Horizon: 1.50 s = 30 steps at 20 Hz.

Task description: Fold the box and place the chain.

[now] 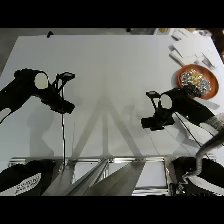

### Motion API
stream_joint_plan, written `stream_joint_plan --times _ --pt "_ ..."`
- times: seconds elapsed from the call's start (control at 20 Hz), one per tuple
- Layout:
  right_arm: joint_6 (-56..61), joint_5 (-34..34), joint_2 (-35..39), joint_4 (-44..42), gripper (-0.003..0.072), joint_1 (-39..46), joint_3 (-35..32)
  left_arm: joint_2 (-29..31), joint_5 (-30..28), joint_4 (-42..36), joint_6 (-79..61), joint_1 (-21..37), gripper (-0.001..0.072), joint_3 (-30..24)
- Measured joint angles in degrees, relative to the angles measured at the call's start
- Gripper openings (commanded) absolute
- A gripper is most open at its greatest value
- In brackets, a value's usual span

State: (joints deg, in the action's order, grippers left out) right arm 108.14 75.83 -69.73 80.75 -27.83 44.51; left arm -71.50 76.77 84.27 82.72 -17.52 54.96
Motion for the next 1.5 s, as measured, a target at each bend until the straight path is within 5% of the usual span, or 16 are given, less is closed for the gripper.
stream_joint_plan --times 0.4,0.8,1.2,1.25,1.3,1.35,1.5 --pt "0.0 -0.2 0.0 0.3 0.0041 0.0 0.0 0.0 0.0 0.0 0.0 0.0 0.0063 0.0" --pt "-1.5 -9.5 0.0 2.9 0.0041 0.3 1.2 0.0 0.0 0.0 0.0 0.0 0.0063 0.0" --pt "-12.1 7.5 0.1 29.2 0.0020 14.7 14.7 0.0 0.0 0.0 0.0 0.0 0.0063 0.0" --pt "-12.5 8.8 0.1 31.5 0.0099 18.4 15.3 0.0 0.0 0.0 0.0 0.0 0.0063 0.0" --pt "-12.7 9.9 0.1 33.0 0.0349 22.5 15.7 0.0 0.0 0.0 0.0 0.0 0.0063 0.0" --pt "-13.2 10.9 0.1 33.9 0.0495 27.0 16.0 0.0 0.0 0.0 0.0 0.0 0.0063 0.0" --pt "-14.2 13.1 0.1 34.1 0.0488 39.5 16.5 0.0 0.0 0.0 0.0 0.0 0.0063 0.0"
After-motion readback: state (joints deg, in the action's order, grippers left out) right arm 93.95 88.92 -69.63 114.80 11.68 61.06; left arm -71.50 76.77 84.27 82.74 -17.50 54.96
